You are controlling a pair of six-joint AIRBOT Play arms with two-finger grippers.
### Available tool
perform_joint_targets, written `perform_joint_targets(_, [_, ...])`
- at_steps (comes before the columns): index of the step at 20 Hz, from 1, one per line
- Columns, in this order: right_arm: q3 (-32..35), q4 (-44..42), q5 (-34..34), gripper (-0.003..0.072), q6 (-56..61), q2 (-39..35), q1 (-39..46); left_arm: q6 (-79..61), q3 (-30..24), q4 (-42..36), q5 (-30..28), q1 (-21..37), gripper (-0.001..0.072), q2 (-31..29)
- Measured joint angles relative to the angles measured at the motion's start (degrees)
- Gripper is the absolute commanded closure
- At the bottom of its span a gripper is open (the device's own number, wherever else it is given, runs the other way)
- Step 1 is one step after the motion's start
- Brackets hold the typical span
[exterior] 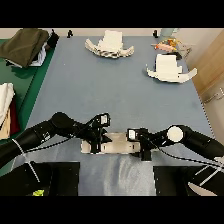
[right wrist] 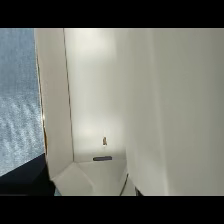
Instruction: Fold the box.
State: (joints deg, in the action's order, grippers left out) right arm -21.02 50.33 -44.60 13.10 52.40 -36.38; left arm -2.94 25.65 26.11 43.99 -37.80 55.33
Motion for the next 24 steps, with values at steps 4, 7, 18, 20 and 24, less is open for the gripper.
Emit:
perform_joint_targets(4, [0.2,-0.2,0.2,0.0030,-0.2,0.0,0.0,0.0,0.0,0.0,0.0,0.0,0.0695,0.0])
perform_joint_targets(7, [0.3,-0.2,0.4,0.0030,-0.3,0.0,0.0,0.0,0.0,0.0,0.0,0.0,0.0694,0.0])
perform_joint_targets(18, [1.4,-3.5,1.4,0.0199,-2.0,0.0,1.7,0.0,0.0,0.0,0.0,0.0,0.0695,0.0])
perform_joint_targets(20, [1.8,-4.1,1.5,0.0198,-2.3,0.0,1.9,0.0,0.0,0.0,0.0,-0.1,0.0695,0.0])
perform_joint_targets(24, [2.3,-4.9,1.5,0.0192,-2.7,0.0,2.1,0.0,0.0,0.0,0.0,0.0,0.0695,0.0])
